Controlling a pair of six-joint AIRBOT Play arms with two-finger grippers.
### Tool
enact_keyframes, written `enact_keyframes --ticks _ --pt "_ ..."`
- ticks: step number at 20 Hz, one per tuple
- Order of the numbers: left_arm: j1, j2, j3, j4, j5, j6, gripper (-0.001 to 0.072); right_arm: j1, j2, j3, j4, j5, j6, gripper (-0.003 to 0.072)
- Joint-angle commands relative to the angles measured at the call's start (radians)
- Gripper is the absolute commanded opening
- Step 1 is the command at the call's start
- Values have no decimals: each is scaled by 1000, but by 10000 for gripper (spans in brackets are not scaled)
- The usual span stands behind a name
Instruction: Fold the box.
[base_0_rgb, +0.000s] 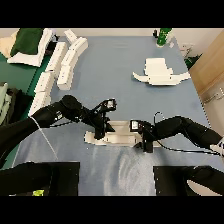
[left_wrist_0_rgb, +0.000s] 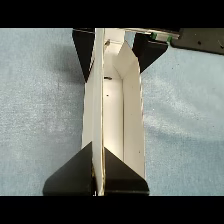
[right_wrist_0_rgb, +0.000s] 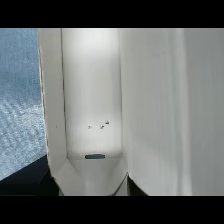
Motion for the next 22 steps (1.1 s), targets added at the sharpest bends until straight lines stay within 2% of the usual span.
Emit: enact_keyframes --ticks 1,15,16,17,18,22 --pt "1 0 0 0 0 0 17 1 -1 1 0 0 0 509" --pt "1 0 0 -37 34 -15 20 1 -1 1 0 0 0 509" --pt "1 0 1 -37 32 -32 108 1 -1 1 0 0 0 509" --pt "1 0 1 -37 32 -53 355 1 -1 1 0 0 0 509" --pt "1 1 1 -37 32 -87 429 1 -1 1 0 0 0 509" --pt "9 62 3 27 23 -198 431 1 -1 1 0 0 0 509"
